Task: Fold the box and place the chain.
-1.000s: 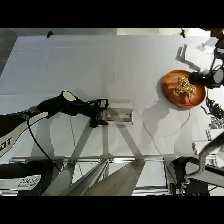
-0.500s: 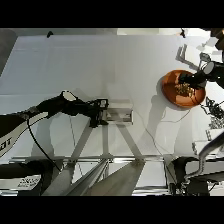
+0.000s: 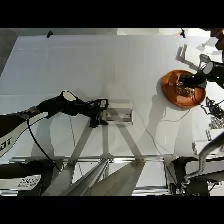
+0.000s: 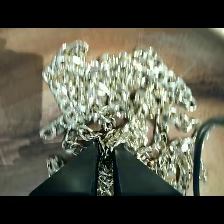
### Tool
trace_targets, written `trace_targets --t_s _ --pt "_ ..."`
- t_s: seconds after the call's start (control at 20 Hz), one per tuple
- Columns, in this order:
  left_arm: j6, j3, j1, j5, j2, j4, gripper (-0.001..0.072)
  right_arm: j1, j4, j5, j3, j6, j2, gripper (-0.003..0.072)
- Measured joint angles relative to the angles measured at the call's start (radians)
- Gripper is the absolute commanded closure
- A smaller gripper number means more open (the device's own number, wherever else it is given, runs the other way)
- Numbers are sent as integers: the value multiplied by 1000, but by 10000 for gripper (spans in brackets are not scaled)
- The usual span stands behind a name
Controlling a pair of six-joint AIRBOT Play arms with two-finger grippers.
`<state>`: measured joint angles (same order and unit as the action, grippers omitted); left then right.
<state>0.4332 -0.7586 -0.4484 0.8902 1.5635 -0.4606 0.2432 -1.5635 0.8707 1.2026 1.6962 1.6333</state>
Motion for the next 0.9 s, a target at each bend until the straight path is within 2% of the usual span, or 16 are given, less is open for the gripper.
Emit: trace_targets --t_s 0.25,0.35,0.65,0.9 --pt "0 0 0 0 0 0 364 0 -3 66 0 -92 -105 679" --pt "0 0 0 0 0 0 365 0 -3 89 1 -141 -186 680" --pt "0 0 0 0 0 0 365 -5 0 273 -10 -282 -445 681" --pt "0 0 0 0 0 0 365 -87 14 356 -89 -313 -660 681"
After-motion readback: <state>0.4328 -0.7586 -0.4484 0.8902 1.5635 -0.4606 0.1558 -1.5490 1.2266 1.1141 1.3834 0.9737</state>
